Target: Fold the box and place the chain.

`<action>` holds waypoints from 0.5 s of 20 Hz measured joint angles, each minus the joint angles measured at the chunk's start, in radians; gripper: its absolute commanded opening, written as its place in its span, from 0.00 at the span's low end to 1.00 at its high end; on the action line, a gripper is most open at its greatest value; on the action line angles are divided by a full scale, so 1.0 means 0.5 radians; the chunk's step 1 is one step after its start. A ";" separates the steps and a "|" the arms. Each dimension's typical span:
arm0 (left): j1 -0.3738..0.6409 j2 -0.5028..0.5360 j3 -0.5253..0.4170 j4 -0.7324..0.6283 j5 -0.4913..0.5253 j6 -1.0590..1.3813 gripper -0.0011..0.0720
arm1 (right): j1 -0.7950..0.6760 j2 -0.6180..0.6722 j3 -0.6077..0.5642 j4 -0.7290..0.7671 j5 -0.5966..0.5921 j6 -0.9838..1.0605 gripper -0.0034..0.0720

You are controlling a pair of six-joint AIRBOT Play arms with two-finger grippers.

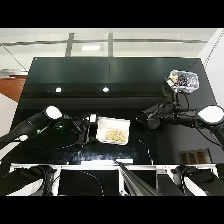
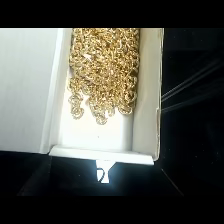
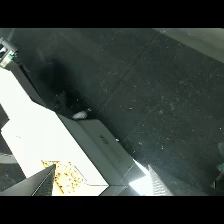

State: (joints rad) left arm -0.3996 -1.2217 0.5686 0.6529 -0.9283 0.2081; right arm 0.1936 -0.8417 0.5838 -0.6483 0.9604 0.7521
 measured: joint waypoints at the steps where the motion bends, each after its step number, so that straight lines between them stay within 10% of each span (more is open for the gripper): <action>1: 0.000 0.000 -0.003 -0.003 -0.002 0.006 0.98 | 0.000 0.000 0.000 0.000 0.000 0.000 0.97; 10: 0.000 -0.034 -0.033 -0.094 0.037 0.096 0.98 | 0.000 0.000 0.000 0.000 0.000 0.006 0.97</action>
State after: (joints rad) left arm -0.3996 -1.2385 0.5522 0.6060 -0.9096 0.2562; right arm 0.1936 -0.8417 0.5838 -0.6483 0.9604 0.7551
